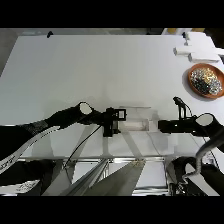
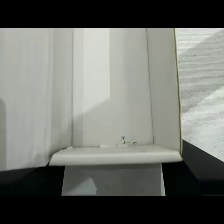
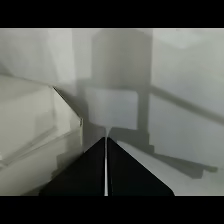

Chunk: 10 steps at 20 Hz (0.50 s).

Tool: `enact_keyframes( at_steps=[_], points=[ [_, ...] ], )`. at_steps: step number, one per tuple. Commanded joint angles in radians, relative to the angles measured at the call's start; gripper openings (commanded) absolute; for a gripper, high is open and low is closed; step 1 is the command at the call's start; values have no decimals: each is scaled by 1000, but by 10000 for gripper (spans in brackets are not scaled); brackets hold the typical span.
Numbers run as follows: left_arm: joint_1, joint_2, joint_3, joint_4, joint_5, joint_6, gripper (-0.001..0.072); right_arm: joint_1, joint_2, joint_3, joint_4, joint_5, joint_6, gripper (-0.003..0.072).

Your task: Fold the box and place the chain.

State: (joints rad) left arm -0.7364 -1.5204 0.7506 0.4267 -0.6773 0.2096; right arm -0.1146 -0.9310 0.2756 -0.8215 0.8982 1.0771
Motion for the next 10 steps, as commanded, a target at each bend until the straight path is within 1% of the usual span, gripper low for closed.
enact_keyframes(
  at_steps=[1,6,7,8,9,10],
  points=[
    [0,1,0,0,0,0,210,0,4,0,128,105,-92,16],
    [-1,1,0,0,0,0,210,0,74,0,130,142,-99,17],
    [-1,1,0,0,0,0,210,0,92,0,131,149,-108,44],
    [0,1,0,0,0,0,210,0,106,0,140,156,-110,169],
    [0,1,0,0,0,0,210,0,117,0,158,165,-110,230],
    [-1,1,0,0,0,1,210,0,124,0,172,173,-111,250]
  ],
)
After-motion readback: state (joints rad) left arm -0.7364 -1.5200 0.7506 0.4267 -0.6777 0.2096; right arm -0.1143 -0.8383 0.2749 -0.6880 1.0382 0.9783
